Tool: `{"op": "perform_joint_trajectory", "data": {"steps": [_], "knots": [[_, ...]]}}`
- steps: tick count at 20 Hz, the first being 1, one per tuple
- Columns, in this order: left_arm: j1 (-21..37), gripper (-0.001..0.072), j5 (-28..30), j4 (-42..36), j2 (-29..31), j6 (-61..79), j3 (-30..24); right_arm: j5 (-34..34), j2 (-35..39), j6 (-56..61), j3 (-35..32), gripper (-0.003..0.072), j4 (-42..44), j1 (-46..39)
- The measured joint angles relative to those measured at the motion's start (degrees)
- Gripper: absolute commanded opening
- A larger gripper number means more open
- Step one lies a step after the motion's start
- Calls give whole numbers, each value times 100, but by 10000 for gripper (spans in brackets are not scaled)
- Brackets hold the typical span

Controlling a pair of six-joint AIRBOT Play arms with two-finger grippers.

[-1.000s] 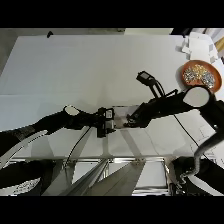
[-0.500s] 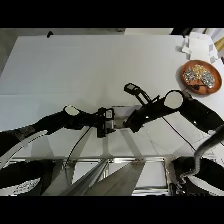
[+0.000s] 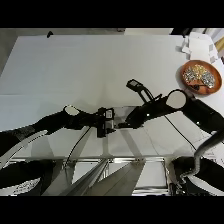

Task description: Fold the box and place the chain.

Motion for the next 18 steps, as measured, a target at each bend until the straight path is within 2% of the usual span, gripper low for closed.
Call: {"op": "perform_joint_trajectory", "data": {"steps": [1, 5, 8, 9, 10, 12, 14, 15, 16, 17, 18], "knots": [[-2, 312, 0, 0, 0, 0, 0, 168, 157, 0, 0, 13, 9, -197], [0, 312, 0, 0, 0, 0, 0, 855, 671, -98, 0, 15, -205, -1193], [0, 312, 0, 0, 0, 0, 0, 1117, 793, -691, 0, 16, -623, -1700], [0, 312, 0, -2, 0, 0, 0, 1178, 785, -994, 0, 20, -752, -1790], [0, 312, 0, 0, 0, 0, 0, 1209, 737, -1274, -2, 58, -835, -1856], [0, 312, 0, -2, 0, 0, 0, 1272, 544, -1720, -4, 54, -953, -1910], [0, 312, 0, 0, 0, 0, 0, 1207, 267, -1598, -11, 60, -1067, -1921], [0, 312, 0, -2, 0, 0, 0, 1043, 146, -1191, -11, 132, -1202, -1926], [0, 312, 0, -2, 0, 0, 0, 846, 44, -667, -11, 303, -1434, -1928], [0, 312, 0, 0, 0, 0, 0, 649, -35, -129, -11, 350, -1744, -1930], [0, 312, 0, -2, 0, 0, 0, 472, -92, 299, -11, 350, -2065, -1930]]}}
